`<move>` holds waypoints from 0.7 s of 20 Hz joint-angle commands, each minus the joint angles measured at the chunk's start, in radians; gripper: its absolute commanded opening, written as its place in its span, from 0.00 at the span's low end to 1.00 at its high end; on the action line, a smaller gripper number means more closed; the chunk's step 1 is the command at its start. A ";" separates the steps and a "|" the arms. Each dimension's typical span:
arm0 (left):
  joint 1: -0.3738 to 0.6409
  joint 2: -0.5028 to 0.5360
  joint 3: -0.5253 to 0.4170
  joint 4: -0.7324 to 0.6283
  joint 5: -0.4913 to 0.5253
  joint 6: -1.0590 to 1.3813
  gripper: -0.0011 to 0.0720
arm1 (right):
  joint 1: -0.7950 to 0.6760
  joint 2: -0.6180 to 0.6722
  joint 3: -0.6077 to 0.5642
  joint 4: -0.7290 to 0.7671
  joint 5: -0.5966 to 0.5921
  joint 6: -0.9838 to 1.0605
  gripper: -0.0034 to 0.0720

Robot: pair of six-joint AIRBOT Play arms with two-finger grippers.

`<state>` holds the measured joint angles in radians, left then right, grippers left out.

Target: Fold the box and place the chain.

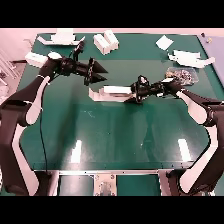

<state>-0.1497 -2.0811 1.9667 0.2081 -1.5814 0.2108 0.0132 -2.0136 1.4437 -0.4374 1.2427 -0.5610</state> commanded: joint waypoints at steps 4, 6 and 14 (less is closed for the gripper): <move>0.004 0.031 0.000 0.104 -0.195 -0.008 0.04 | 0.001 0.000 0.000 0.000 0.000 0.000 0.78; 0.004 0.040 0.000 0.107 -0.097 -0.060 0.03 | 0.001 0.000 0.000 0.000 0.000 0.000 0.78; -0.018 0.174 -0.004 0.247 0.383 -0.359 0.03 | 0.001 0.000 0.000 0.000 0.000 0.000 0.78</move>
